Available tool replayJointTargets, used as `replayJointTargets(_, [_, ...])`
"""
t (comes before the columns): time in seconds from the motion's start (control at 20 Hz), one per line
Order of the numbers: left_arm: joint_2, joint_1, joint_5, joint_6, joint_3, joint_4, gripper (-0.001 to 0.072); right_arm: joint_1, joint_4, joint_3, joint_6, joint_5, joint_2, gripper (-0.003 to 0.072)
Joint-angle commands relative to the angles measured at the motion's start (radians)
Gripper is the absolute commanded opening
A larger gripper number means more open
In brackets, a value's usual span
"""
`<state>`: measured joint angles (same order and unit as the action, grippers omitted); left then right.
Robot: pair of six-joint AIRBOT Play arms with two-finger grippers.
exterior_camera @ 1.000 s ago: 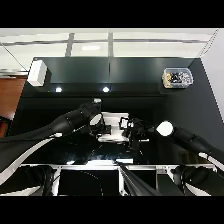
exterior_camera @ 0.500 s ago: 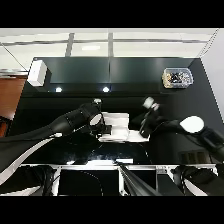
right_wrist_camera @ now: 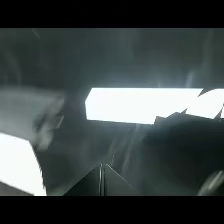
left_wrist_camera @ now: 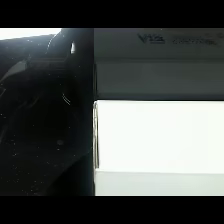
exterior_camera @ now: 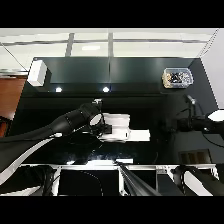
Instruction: Fold the box and place the chain.
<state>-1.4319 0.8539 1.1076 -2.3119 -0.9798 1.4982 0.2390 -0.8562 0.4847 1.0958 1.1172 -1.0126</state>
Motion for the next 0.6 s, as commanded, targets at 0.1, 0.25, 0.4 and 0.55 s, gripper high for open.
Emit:
replayJointTargets(0.1, [0.0, 0.0, -0.007, 0.0, 0.0, 0.001, 0.003, -0.072, 0.04, 0.0, 0.106, 0.137, -0.176, 0.0026])
replayJointTargets(0.25, [0.0, 0.0, -0.006, 0.0, 0.0, 0.0, 0.0031, -0.19, 0.107, 0.0, 0.104, 0.062, -0.221, 0.0027])
replayJointTargets(0.4, [0.0, 0.0, -0.004, 0.0, 0.0, 0.0, 0.003, -0.26, 0.164, 0.0, 0.066, 0.007, -0.235, 0.0027])
replayJointTargets(0.55, [0.0, 0.0, -0.004, 0.0, 0.0, 0.0, 0.0031, -0.276, 0.297, 0.0, -0.038, 0.015, -0.235, 0.0027])
